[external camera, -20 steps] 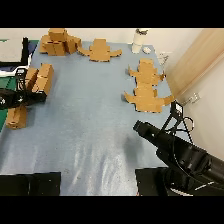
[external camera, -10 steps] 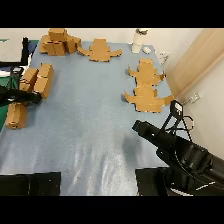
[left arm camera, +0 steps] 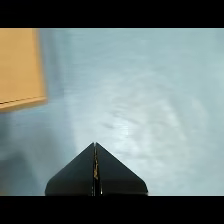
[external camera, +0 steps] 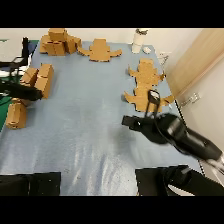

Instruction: Fold the box.

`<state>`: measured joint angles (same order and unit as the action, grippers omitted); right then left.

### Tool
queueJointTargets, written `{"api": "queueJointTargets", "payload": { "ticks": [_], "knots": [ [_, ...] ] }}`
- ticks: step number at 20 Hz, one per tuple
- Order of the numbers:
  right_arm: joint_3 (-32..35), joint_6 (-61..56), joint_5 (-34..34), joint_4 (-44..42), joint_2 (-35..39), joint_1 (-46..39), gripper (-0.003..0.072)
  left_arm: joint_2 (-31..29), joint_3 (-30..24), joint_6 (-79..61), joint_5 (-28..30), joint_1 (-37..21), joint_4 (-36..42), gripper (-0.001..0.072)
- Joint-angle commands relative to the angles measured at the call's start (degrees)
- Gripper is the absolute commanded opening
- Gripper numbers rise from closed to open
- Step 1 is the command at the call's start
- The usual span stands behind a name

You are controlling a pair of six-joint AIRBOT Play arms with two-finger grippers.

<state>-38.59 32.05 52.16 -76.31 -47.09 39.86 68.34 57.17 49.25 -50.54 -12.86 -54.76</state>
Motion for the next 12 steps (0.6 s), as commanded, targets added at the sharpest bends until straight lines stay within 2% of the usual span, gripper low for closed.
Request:
{"api": "queueJointTargets", "payload": {
  "ticks": [1, 4, 6, 8, 12],
  "knots": [
    [-10.38, 22.8, -1.53, -12.13, -14.78, -7.52, 0.0007, -0.13, 0.13, 6.95, -3.56, 11.04, 0.81, 0.0008],
    [-17.49, 27.41, -1.6, -13.35, -23.85, -7.58, 0.0007, 2.45, 0.13, 11.1, -0.76, 19.69, 1.01, 0.0008],
    [-20.04, 29.18, -1.66, -13.57, -26.91, -7.58, 0.0007, 3.37, 0.13, 12.07, 1.33, 22.69, 1.18, 0.0009],
    [-20.74, 29.49, -2.82, -13.66, -27.71, -7.58, 0.0007, 3.48, 0.13, 12.09, 4.02, 23.63, 1.7, 0.0009],
    [-20.74, 29.49, -0.02, -14.8, -27.65, -7.58, 0.0007, 3.43, 0.13, 12.09, 4.5, 23.58, 2.03, 0.0009]
  ]
}}
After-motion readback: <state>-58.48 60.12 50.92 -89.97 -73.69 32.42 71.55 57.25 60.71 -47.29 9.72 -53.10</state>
